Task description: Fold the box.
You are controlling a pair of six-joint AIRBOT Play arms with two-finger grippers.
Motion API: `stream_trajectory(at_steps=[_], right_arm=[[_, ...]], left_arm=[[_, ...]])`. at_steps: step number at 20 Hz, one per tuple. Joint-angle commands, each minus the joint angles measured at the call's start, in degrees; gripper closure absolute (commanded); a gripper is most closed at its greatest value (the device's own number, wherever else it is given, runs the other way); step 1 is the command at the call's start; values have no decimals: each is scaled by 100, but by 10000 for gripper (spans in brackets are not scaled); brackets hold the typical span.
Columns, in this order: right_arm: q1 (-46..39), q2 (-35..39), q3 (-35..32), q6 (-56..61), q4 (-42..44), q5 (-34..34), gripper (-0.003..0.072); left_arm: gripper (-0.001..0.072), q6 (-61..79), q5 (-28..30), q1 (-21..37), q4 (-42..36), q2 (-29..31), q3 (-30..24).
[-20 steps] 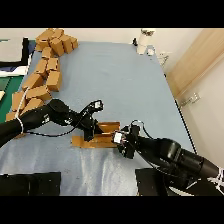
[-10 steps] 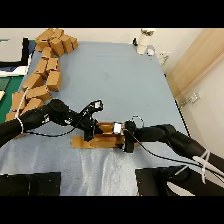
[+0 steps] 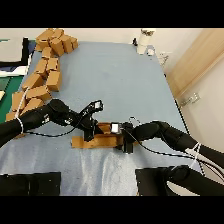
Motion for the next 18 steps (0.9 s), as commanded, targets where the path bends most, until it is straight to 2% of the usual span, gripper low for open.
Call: stream_trajectory(at_steps=[1, 18], right_arm=[[0, -22, 9, -37, 11, -42, -26], [0, -90, 9, -20, -28, -76, -9]], left_arm=[[699, 0, 13, 4, -2, 2, 2], [699, 0, 13, 4, -2, 2, 4]])
